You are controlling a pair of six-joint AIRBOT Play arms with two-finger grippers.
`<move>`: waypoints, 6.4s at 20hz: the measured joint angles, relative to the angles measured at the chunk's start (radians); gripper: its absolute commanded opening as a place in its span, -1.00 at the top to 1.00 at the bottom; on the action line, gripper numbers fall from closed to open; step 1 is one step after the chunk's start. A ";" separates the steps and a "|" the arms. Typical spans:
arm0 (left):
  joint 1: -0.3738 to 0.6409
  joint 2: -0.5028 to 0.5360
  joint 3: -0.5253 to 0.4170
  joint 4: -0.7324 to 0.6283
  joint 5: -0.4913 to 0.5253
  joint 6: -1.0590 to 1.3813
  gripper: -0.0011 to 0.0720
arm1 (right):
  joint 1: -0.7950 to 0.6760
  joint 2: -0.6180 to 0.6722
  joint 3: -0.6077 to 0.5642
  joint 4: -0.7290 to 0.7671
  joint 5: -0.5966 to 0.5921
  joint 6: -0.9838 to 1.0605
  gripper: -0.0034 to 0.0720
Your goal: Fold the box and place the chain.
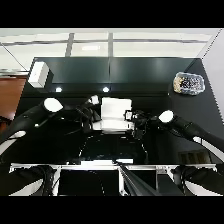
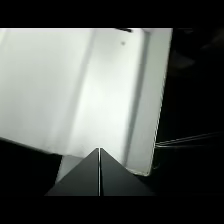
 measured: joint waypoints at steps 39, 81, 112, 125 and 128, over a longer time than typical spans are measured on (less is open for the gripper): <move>0.110 -0.234 0.141 -0.143 -0.309 -0.907 -0.84 | 0.000 0.000 0.000 -0.001 0.004 0.002 0.39; -0.381 -0.346 0.425 0.758 -0.319 -1.963 -0.12 | 0.000 0.000 0.000 -0.001 0.003 0.002 0.39; -0.401 -0.412 0.496 0.785 -0.328 -2.043 0.58 | 0.000 0.001 0.000 0.000 -0.001 0.002 0.39; -0.397 -0.412 0.497 0.780 -0.321 -2.063 -0.16 | 0.000 0.000 0.000 -0.003 0.006 -0.001 0.39; -0.397 -0.412 0.497 0.799 -0.336 -2.069 -0.16 | 0.000 0.000 0.000 -0.002 0.006 0.000 0.39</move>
